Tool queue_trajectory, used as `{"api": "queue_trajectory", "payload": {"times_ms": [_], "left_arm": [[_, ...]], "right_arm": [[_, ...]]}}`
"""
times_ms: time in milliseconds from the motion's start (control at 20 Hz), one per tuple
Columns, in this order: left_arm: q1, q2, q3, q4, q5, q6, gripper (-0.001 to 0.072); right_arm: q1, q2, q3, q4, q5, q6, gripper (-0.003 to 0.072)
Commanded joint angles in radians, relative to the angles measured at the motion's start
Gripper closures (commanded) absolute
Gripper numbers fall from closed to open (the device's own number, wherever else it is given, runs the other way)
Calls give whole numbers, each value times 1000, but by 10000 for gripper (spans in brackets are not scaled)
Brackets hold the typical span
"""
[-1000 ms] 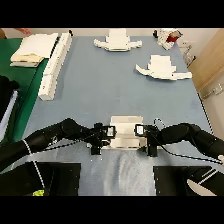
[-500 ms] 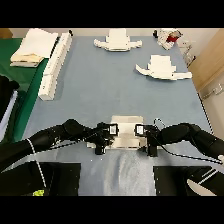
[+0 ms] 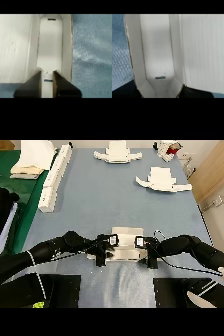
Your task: Fold the box.
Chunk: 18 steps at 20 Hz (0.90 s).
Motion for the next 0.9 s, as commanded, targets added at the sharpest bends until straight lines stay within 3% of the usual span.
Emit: {"api": "queue_trajectory", "payload": {"times_ms": [0,200,250,500,650,850], "left_arm": [[2,9,1,32,-2,-75,666],[2,88,1,246,-7,-427,667],[2,121,1,321,-18,-546,695],[14,318,1,686,-157,-1265,695],[135,402,5,823,-255,-1706,695],[383,406,5,826,-406,-1890,695]], "right_arm": [[1,1,0,1,0,0,106],[1,1,0,1,0,0,106],[2,1,0,1,0,0,105],[1,1,0,1,0,0,105],[1,1,0,1,0,0,105],[1,1,0,1,0,0,106]]}}
